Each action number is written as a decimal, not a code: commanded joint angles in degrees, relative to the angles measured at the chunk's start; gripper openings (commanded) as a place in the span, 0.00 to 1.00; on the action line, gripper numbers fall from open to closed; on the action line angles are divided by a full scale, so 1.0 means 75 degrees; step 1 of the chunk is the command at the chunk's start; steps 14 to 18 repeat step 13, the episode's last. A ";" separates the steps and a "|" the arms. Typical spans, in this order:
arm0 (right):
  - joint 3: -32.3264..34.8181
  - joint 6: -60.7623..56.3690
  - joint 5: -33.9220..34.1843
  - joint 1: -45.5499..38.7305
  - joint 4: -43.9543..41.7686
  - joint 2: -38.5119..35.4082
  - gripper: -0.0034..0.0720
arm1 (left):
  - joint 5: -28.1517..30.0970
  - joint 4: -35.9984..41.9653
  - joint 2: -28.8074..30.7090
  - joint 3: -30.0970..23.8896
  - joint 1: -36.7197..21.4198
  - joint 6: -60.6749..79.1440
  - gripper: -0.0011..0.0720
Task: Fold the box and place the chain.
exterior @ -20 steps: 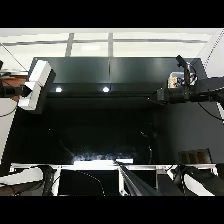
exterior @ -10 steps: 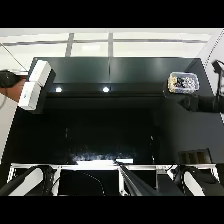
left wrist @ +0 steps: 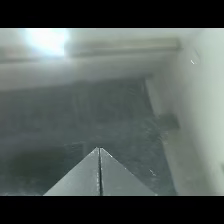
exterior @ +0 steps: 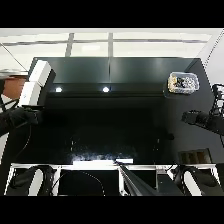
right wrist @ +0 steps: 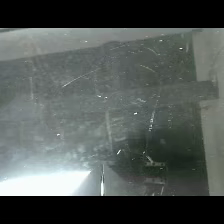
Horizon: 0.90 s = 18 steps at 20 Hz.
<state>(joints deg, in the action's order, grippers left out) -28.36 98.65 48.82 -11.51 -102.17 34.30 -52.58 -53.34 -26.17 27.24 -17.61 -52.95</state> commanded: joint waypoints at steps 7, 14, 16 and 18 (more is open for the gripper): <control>0.0111 -0.0047 -0.0160 -0.0006 0.0082 -0.0047 0.07 | 0.0184 0.0006 0.0778 -0.0411 0.0041 0.0000 0.05; 0.0111 -0.0047 -0.0160 -0.0006 0.0082 -0.0044 0.07 | 0.0184 0.0006 0.0778 -0.0411 0.0041 0.0000 0.05; 0.0111 -0.0047 -0.0160 -0.0006 0.0082 -0.0044 0.07 | 0.0184 0.0006 0.0778 -0.0411 0.0041 0.0000 0.05; 0.0111 -0.0047 -0.0160 -0.0006 0.0082 -0.0044 0.07 | 0.0184 0.0006 0.0778 -0.0411 0.0041 0.0000 0.05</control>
